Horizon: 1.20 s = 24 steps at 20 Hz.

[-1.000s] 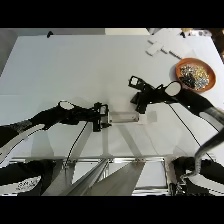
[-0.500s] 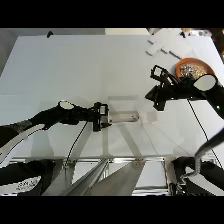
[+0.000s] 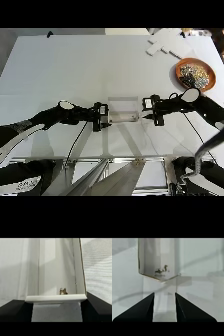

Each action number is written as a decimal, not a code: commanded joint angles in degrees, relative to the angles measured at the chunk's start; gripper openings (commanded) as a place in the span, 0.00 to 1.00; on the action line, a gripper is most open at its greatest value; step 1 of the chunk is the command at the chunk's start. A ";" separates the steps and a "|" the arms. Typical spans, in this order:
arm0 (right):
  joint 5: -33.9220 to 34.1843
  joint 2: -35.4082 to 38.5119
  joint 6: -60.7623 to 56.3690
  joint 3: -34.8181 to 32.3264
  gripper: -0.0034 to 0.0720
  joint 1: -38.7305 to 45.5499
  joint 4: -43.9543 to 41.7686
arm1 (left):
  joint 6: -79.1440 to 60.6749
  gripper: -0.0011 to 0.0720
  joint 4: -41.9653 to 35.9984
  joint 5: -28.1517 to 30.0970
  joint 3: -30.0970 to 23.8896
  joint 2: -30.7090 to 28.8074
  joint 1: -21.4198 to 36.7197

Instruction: Fold the box and place the chain.

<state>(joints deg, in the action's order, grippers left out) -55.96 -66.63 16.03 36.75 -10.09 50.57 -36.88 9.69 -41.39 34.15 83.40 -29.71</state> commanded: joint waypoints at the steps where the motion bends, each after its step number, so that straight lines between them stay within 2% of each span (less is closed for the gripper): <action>1: 1.68 -2.32 5.53 -1.14 0.31 -1.99 -0.57 | 0.00 0.10 0.00 0.00 0.02 0.00 -0.02; 2: 1.84 -2.62 5.53 -1.16 0.27 -1.99 -0.76 | 0.00 0.10 0.00 0.02 0.02 0.00 -0.02; 11: 2.99 -2.84 5.64 -1.18 0.26 -2.01 -5.75 | 0.00 0.10 0.00 0.00 0.02 -0.02 -0.02; 14: 3.21 -2.86 5.64 -2.23 0.19 -2.01 -6.05 | 0.00 0.10 0.00 0.00 0.02 -0.02 -0.02; 20: 6.29 -2.86 7.23 -3.32 0.20 -2.01 -15.32 | 0.00 0.10 0.00 0.02 0.02 -0.02 -0.02; 24: 6.08 -2.91 7.43 -3.37 0.20 -2.01 -15.47 | 0.00 0.10 0.00 0.02 0.02 0.00 -0.02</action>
<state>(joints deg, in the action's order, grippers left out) -50.11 -69.47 23.22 33.45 -12.03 36.91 -36.75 9.65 -41.36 34.15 83.40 -29.69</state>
